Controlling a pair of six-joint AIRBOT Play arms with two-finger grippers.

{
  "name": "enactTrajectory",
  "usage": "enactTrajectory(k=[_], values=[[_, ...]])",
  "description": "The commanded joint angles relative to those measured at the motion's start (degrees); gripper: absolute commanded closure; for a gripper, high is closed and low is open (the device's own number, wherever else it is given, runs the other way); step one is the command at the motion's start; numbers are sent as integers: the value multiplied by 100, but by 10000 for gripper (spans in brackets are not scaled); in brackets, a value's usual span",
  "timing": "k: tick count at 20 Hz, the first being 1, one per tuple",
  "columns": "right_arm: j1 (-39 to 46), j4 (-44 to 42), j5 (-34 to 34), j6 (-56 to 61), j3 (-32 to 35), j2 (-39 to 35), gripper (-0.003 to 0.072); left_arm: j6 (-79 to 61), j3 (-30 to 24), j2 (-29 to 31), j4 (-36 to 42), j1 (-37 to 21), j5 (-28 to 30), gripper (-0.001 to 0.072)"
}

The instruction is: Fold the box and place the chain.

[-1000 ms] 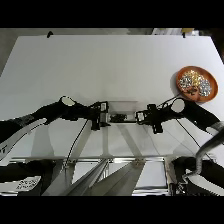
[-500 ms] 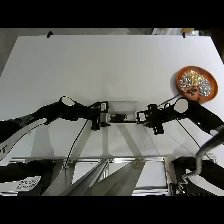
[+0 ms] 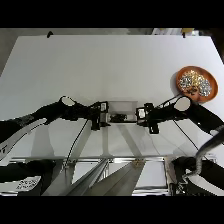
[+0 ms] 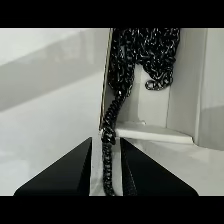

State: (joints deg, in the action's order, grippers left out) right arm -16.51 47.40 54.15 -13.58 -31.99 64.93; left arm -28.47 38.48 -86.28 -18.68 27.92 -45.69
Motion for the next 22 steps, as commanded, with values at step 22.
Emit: enactTrajectory(k=[22], values=[[-516,-748,208,625,-776,-859,664,0,0,4,0,2,2,700]])
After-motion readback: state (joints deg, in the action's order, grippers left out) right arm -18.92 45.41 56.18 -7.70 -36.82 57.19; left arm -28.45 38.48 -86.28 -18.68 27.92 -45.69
